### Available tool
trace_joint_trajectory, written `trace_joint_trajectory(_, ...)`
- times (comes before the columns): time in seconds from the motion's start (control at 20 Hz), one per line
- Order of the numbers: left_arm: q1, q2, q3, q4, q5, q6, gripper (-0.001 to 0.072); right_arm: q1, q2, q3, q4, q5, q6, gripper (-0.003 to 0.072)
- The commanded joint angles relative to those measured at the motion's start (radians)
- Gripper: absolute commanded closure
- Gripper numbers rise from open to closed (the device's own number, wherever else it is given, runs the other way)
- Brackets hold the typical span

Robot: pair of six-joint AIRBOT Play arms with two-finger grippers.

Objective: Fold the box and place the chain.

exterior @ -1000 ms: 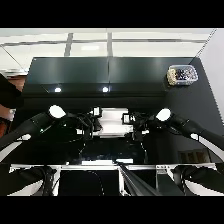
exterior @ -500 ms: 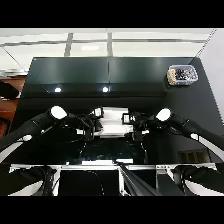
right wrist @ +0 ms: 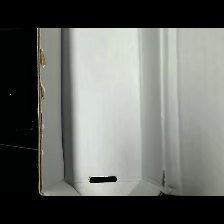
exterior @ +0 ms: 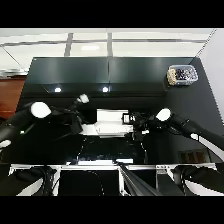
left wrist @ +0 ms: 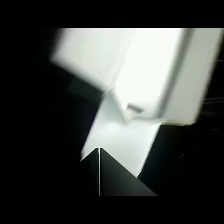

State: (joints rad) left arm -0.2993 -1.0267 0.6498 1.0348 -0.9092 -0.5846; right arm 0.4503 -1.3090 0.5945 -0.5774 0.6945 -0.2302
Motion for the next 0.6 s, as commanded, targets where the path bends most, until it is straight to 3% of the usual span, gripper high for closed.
trace_joint_trajectory(0.0,0.194,0.078,-0.027,0.121,-0.095,-0.307,0.0686,0.001,0.000,0.000,0.000,0.000,0.000,0.0247)
trace_joint_trajectory(0.15,0.385,0.025,-0.056,0.076,-0.138,-0.615,0.0686,0.001,0.000,0.000,0.000,0.000,0.000,0.0247)
trace_joint_trajectory(0.3,0.522,-0.116,-0.056,-0.144,-0.314,-0.658,0.0686,0.001,0.000,0.000,0.000,0.000,0.000,0.0248)
trace_joint_trajectory(0.4,0.526,-0.216,-0.056,-0.235,-0.353,-0.624,0.0687,0.001,0.000,0.000,0.000,0.000,0.000,0.0248)
trace_joint_trajectory(0.55,0.420,-0.325,-0.056,-0.249,-0.326,-0.619,0.0687,0.001,0.000,0.000,0.000,0.000,0.000,0.0248)
